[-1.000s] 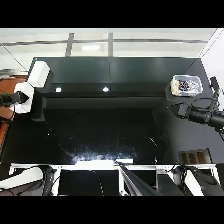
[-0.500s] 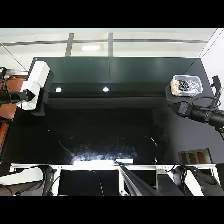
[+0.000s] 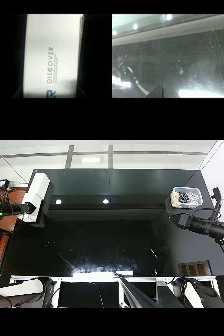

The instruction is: Fold the box and place the chain.

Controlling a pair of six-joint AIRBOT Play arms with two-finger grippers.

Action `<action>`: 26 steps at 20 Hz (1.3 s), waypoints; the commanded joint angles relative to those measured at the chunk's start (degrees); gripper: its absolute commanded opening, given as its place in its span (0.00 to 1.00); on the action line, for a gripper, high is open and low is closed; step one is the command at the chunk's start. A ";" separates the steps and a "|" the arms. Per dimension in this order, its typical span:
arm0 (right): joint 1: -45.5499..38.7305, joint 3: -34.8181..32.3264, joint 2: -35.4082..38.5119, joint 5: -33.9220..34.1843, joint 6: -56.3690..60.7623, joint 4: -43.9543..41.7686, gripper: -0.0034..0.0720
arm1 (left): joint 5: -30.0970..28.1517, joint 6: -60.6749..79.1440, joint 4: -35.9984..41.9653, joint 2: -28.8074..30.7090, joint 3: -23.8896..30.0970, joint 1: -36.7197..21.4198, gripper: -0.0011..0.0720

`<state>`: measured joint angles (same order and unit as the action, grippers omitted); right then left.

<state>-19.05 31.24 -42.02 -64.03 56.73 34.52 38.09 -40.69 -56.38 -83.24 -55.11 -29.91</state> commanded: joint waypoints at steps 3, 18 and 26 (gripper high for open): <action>0.00 0.02 0.02 0.02 0.31 -0.17 0.08 | -0.50 0.22 -0.15 -0.66 -0.04 0.42 0.96; 3.17 11.61 -0.96 5.14 10.54 10.51 0.07 | 3.21 -5.88 11.56 15.61 -12.41 5.53 0.27; 25.16 29.40 -3.85 -5.60 34.75 53.59 0.07 | 3.39 -29.16 -5.70 29.55 -6.19 39.04 0.05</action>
<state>0.47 59.35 -45.89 -65.45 84.68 76.73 43.55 -55.55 -50.72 -59.11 -65.41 -2.81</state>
